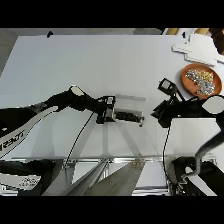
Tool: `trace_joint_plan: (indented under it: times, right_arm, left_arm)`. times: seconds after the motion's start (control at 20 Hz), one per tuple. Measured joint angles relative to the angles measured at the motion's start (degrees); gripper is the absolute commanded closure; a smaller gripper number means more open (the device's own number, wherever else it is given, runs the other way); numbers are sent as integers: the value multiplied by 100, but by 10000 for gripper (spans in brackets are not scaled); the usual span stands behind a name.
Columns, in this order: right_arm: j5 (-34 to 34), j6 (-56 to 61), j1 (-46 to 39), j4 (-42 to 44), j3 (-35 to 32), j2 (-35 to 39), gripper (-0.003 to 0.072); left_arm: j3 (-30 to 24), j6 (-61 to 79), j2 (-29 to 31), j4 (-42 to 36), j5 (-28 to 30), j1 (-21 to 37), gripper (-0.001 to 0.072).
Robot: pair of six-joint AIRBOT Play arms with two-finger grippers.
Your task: Fold the box and place the chain.
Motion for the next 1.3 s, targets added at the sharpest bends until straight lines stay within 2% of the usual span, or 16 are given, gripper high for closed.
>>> trace_joint_plan:
  times: [0.2, 0.3, 0.65, 0.9, 0.95, 1.05, 1.3]
  right_arm:
    - [105, -1615, 170, -83, -326, -308, 468]
    - [-98, -2175, 374, -85, -417, -424, 463]
    - [-1027, -3012, 649, 140, -514, -866, 460]
    - [-1220, -3512, 673, 728, -520, -955, 470]
    - [-1246, -3558, 675, 785, -522, -964, 506]
    - [-1283, -3633, 675, 850, -522, -973, 662]
    - [-1231, -3504, 678, 743, -522, -970, 671]
  left_arm:
    - [0, 0, 0, 0, 0, 0, 573]
    - [0, -2, 0, 0, 0, 0, 573]
    - [0, -2, 0, 0, 0, 0, 573]
    - [0, 0, 0, 2, 0, 0, 573]
    - [0, 0, 0, 4, 2, 2, 573]
    - [0, 2, 0, 11, 0, 2, 573]
    - [0, 2, 0, 2, 0, 0, 573]
